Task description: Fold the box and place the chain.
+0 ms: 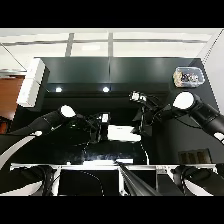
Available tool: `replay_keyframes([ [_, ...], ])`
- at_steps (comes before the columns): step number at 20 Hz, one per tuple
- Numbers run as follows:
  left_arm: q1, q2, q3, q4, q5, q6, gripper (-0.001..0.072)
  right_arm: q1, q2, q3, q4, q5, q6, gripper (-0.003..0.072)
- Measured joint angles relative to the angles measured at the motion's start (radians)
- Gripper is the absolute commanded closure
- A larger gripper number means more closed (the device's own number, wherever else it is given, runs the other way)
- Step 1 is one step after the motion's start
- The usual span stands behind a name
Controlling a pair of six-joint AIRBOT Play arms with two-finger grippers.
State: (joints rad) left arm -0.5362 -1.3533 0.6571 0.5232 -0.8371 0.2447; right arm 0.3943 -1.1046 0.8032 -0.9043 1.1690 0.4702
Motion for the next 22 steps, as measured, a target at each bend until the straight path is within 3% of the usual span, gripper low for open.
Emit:
replay_keyframes([
  [15,0.0,0.0,0.0,0.0,0.0,0.0,0.0241,0.012,0.063,-0.012,-0.076,0.066,0.014,-0.0012],
  [22,0.0,0.0,0.0,0.0,0.0,0.0,0.0241,0.043,0.076,-0.079,-0.071,-0.016,0.035,-0.0013],
])
